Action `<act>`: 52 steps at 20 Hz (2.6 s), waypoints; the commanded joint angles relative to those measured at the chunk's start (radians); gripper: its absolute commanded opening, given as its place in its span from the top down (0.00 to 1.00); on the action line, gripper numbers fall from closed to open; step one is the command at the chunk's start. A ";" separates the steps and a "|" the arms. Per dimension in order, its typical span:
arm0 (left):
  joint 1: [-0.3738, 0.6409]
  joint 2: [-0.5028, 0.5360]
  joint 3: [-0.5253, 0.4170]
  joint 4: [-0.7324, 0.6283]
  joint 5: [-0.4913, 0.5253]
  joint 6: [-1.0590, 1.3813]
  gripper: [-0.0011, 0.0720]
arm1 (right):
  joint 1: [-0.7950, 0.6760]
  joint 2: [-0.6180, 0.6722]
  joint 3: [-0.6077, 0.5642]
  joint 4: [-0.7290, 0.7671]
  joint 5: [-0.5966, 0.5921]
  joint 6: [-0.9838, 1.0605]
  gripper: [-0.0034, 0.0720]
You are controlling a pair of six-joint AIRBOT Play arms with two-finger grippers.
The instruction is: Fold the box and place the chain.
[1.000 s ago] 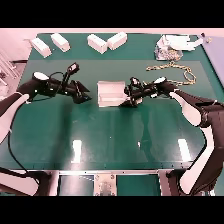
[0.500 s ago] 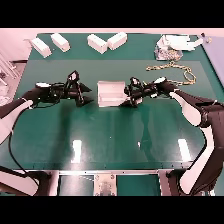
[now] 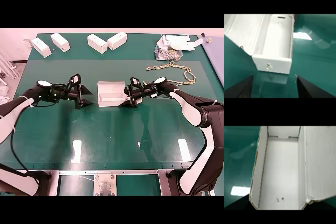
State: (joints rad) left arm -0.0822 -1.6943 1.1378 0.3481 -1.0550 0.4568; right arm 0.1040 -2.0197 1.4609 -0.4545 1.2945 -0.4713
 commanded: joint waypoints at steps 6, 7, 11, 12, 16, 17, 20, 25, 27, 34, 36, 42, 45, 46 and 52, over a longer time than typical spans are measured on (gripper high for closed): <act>0.001 -0.024 0.041 0.039 -0.013 -0.055 0.13 | -0.001 0.000 0.001 0.000 0.000 0.000 0.19; 0.001 -0.039 0.066 0.066 -0.038 -0.056 0.13 | 0.000 0.000 0.001 0.000 0.000 0.000 0.19; 0.001 -0.164 0.212 0.094 -0.173 -0.084 0.13 | 0.000 0.000 0.001 0.000 0.000 0.000 0.19; 0.001 -0.186 0.227 0.093 -0.177 -0.083 0.13 | 0.000 0.000 0.001 0.000 0.000 0.000 0.19; 0.001 -0.224 0.235 0.055 -0.180 -0.071 0.06 | 0.000 0.000 0.001 0.000 0.000 0.000 0.19; 0.001 -0.230 0.235 0.055 -0.188 -0.072 0.06 | 0.000 0.000 0.001 0.000 0.000 0.000 0.19; 0.001 -0.244 0.235 0.011 -0.201 -0.063 0.06 | 0.000 0.000 0.001 0.000 0.000 0.000 0.19; -0.025 -0.259 0.235 0.008 -0.198 -0.045 0.06 | 0.000 0.000 0.001 0.000 0.000 0.000 0.19; -0.039 -0.259 0.235 0.012 -0.188 -0.044 0.06 | 0.000 0.000 0.001 0.000 0.000 0.000 0.19; -0.048 -0.259 0.235 0.011 -0.148 -0.040 0.05 | 0.000 0.000 0.001 0.000 0.000 0.000 0.19; -0.047 -0.259 0.235 0.010 -0.127 -0.040 0.00 | 0.000 0.000 0.001 0.000 0.000 0.000 0.19; -0.047 -0.259 0.235 0.005 -0.124 -0.010 0.00 | 0.000 0.000 0.001 0.000 0.000 0.000 0.19; -0.047 -0.259 0.235 0.003 -0.156 -0.011 0.00 | 0.000 0.000 0.001 0.000 0.000 0.000 0.19; -0.050 -0.259 0.235 -0.001 -0.161 -0.010 0.00 | 0.000 0.000 0.001 0.000 0.000 0.000 0.19; -0.079 -0.259 0.235 -0.010 -0.114 0.016 0.00 | 0.000 0.000 0.001 0.000 0.000 0.000 0.19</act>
State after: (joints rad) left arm -0.1509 -1.9533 1.3712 0.3420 -1.1885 0.4603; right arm 0.1043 -2.0197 1.4609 -0.4549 1.2949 -0.4713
